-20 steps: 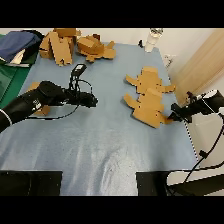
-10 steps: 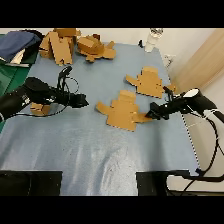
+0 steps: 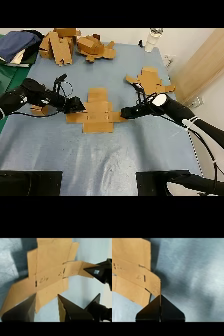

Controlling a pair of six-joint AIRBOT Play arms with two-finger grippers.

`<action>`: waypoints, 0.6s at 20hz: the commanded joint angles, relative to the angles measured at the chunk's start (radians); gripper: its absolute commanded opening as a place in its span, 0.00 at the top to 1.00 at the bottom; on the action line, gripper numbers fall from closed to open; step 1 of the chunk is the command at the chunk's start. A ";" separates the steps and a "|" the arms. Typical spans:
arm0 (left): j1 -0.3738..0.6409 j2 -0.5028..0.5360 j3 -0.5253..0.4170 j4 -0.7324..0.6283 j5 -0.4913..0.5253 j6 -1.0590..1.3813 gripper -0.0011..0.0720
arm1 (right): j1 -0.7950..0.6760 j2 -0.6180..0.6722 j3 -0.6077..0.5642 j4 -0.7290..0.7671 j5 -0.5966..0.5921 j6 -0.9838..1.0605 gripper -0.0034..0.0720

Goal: Fold the box.

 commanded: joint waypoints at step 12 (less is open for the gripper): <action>0.103 -0.155 0.004 -0.155 0.090 0.170 0.24 | 0.078 0.005 -0.005 -0.056 0.024 0.007 0.95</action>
